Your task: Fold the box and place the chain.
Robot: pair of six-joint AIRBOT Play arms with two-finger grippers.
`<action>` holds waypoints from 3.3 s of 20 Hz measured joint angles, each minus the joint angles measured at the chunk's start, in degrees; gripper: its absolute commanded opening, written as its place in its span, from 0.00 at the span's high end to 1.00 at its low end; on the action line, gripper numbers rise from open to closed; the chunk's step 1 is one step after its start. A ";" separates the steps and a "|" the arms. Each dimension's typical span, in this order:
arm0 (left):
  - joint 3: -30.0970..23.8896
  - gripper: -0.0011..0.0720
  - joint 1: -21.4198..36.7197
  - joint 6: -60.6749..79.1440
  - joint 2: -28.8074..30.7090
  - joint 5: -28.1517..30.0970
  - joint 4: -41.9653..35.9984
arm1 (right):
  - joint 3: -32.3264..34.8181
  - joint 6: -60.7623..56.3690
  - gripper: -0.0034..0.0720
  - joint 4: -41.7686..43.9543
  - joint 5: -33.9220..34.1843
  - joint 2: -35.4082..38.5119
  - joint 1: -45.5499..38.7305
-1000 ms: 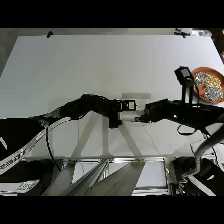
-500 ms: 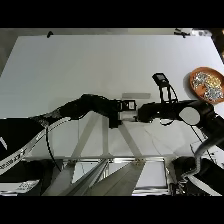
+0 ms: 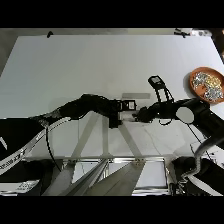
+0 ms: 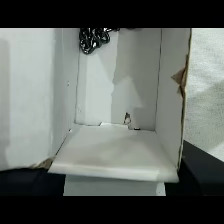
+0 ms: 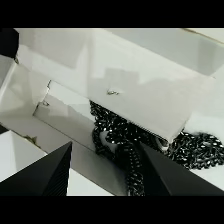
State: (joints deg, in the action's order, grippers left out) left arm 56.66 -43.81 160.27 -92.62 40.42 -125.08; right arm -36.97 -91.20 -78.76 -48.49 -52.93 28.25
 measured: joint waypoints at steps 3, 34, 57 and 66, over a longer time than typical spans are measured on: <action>0.00 0.61 0.00 0.00 0.00 0.00 -0.02 | -1.14 4.42 0.35 -1.97 -5.09 2.62 -0.52; 0.00 0.61 0.00 0.00 0.00 0.00 0.00 | 0.22 75.19 0.66 4.00 -4.98 -15.72 -11.37; 0.00 0.61 0.00 0.00 0.00 0.00 0.00 | 0.26 70.36 0.94 0.55 -12.02 1.92 -11.34; 0.00 0.61 0.00 0.00 0.00 0.00 0.00 | 0.26 64.59 0.94 7.82 -10.34 15.15 -11.34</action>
State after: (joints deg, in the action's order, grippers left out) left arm 56.66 -43.81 160.27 -92.62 40.42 -125.08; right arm -36.71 -26.61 -70.94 -58.83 -37.78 16.91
